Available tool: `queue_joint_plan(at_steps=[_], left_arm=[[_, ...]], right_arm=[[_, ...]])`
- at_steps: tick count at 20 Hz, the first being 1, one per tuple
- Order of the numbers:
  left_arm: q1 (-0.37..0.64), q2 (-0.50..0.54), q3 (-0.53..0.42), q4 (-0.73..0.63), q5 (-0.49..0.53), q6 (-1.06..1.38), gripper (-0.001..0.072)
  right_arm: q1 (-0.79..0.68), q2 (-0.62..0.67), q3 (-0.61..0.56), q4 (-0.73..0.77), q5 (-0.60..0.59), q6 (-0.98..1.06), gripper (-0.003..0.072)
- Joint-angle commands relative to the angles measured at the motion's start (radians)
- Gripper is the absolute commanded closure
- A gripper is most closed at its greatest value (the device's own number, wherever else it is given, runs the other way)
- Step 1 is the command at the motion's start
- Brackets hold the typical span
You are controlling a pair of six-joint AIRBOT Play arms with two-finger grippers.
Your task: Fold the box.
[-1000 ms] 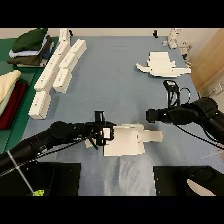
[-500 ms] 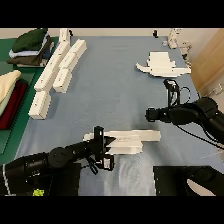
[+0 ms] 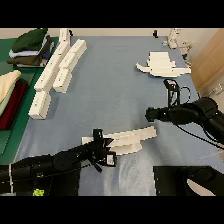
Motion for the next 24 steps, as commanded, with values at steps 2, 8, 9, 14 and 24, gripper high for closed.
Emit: queue_joint_plan(at_steps=[2, 8, 9, 14, 24], left_arm=[[0.069, 0.005, 0.079, -0.051, -0.129, -0.010, 0.0697], [0.497, 0.002, 0.138, -0.045, -0.663, -0.010, 0.0697], [0.565, -0.006, 0.145, -0.026, -0.747, -0.010, 0.0697], [0.739, -0.149, 0.279, 0.243, -1.023, -0.164, 0.0696], [0.743, -0.296, 0.344, 0.309, -1.129, -0.195, 0.0695]], right_arm=[[0.001, 0.000, 0.000, 0.001, -0.002, 0.000, 0.0176], [0.001, 0.000, 0.000, 0.001, -0.003, 0.000, 0.0176], [0.001, 0.000, 0.000, 0.001, -0.002, 0.000, 0.0176], [0.001, 0.000, 0.000, 0.001, -0.001, 0.000, 0.0176], [0.001, 0.000, 0.000, 0.000, 0.003, 0.000, 0.0176]])
